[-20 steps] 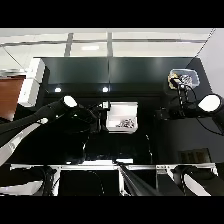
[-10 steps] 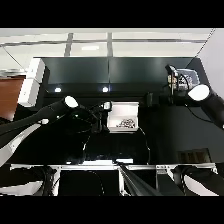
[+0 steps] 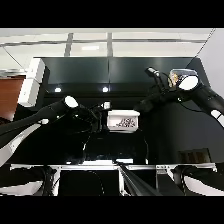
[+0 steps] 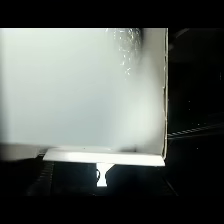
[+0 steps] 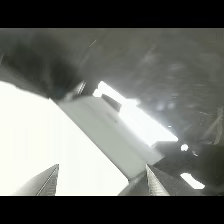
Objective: Fold the box and place the chain.
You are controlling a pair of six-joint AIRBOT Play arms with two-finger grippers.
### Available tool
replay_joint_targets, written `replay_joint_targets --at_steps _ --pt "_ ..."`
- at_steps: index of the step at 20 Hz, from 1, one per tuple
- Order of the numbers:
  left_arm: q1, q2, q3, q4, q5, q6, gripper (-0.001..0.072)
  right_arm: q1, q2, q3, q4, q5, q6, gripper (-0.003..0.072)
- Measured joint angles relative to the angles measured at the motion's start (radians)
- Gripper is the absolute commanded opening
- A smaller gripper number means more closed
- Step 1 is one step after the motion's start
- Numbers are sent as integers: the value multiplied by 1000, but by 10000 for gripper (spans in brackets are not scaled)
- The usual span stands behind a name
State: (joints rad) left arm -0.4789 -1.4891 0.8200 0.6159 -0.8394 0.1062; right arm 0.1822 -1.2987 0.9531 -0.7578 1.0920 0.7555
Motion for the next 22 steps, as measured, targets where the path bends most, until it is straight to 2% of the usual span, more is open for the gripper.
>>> replay_joint_targets --at_steps 6,14,15,16,19,20,22 --pt "0 0 0 0 0 0 327 96 -4 4 -14 64 -350 638" --pt "0 0 0 0 0 -1 327 173 -4 4 -104 75 -446 636" --pt "0 0 0 0 0 -1 327 175 -5 4 -107 68 -449 597" --pt "0 0 0 0 0 -1 327 177 -5 4 -108 62 -452 441" --pt "0 0 0 0 0 -1 328 179 -5 4 -112 55 -455 428" --pt "0 0 0 0 0 -1 328 180 -5 4 -113 54 -456 331" --pt "0 0 0 0 0 -1 328 180 -5 5 -114 49 -457 307"
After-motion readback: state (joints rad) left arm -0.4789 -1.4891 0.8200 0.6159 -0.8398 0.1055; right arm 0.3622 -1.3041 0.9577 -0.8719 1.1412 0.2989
